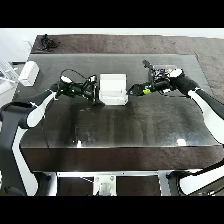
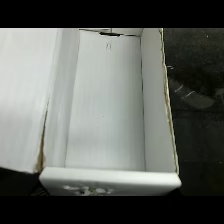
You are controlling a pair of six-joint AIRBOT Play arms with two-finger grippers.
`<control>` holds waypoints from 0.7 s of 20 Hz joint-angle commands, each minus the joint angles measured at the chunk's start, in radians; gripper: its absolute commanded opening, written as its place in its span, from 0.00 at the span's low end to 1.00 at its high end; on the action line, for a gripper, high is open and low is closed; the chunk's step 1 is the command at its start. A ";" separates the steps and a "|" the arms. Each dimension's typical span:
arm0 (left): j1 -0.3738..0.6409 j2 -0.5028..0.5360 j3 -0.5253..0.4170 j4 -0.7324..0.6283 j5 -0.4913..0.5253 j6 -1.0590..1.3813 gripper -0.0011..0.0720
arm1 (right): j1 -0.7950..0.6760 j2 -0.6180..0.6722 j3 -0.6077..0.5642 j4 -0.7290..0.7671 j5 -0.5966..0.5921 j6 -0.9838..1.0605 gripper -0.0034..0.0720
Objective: Fold the box and place the chain.
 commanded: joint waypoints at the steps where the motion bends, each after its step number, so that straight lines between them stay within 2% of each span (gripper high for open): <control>1: 0.000 0.000 0.000 0.000 0.000 0.000 0.52 | 0.004 0.000 0.011 -0.028 0.000 0.002 0.47; 5: 0.000 0.000 0.000 0.000 0.000 0.000 0.52 | 0.004 0.000 0.026 -0.030 -0.016 0.002 0.47; 7: 0.000 0.000 0.000 0.000 0.000 0.000 0.52 | 0.008 -0.004 0.026 -0.030 -0.016 0.003 0.58; 8: 0.000 0.000 0.000 0.000 0.000 0.000 0.52 | 0.008 -0.008 0.026 -0.031 -0.016 0.013 0.59; 14: 0.000 0.000 0.000 0.000 0.000 -0.001 0.52 | 0.011 -0.023 0.031 -0.055 -0.016 0.040 0.61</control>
